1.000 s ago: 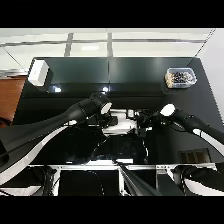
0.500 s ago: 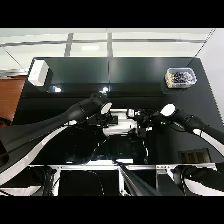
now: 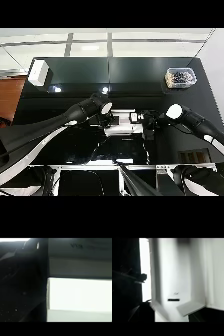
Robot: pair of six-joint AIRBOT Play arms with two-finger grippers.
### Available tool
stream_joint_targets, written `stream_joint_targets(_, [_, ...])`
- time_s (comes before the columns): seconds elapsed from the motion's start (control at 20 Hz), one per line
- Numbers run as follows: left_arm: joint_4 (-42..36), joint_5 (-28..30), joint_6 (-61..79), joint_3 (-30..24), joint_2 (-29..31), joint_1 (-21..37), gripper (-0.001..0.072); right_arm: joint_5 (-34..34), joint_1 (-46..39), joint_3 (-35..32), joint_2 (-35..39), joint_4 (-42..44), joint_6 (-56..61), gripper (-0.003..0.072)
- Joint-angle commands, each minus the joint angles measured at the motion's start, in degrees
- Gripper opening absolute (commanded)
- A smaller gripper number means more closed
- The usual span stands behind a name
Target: Fold the box and place the chain.
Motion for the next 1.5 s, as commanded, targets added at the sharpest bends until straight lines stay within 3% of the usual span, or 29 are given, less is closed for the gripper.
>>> stream_joint_targets(0.0, [0.33,-0.72,0.28,-0.02,0.00,0.07,0.0026,-1.09,0.02,0.02,1.57,-5.33,0.98,0.0720])
stream_joint_targets(0.25, [0.37,-0.68,0.26,-0.02,0.00,0.17,0.0026,-7.52,0.04,0.02,1.55,-2.14,0.94,0.0720])
stream_joint_targets(0.3, [0.37,-0.68,0.26,-0.02,0.00,0.17,0.0026,-6.86,0.04,0.02,1.55,-2.10,0.94,0.0651])
stream_joint_targets(0.35, [0.37,-0.68,0.26,-0.02,0.00,0.17,0.0026,-5.53,0.13,0.02,1.55,-1.86,0.96,0.0442])
stream_joint_targets(0.4, [0.37,-0.68,0.26,-0.02,0.00,0.17,0.0026,-4.26,0.15,0.00,1.53,-1.03,0.94,0.0408])
stream_joint_targets(0.45, [0.37,-0.68,0.26,-0.02,0.00,0.17,0.0026,-3.48,0.15,0.00,1.53,0.70,0.96,0.0252])
stream_joint_targets(0.5, [0.37,-0.63,0.26,-0.02,0.00,0.17,0.0026,-3.26,0.15,-0.02,1.53,3.21,0.94,0.0230])
stream_joint_targets(0.85, [0.31,-0.52,0.26,-0.02,0.00,0.17,0.0026,-5.22,0.57,-0.02,-2.01,24.41,0.96,0.0231])
stream_joint_targets(1.25, [0.31,-0.55,0.26,-0.02,0.00,0.17,0.0026,-6.93,0.20,0.02,-3.48,24.20,4.63,0.0231])
stream_joint_targets(1.45, [0.33,-0.55,0.26,-0.02,0.00,0.17,0.0026,-2.69,-4.72,0.61,2.47,17.14,8.92,0.0231])
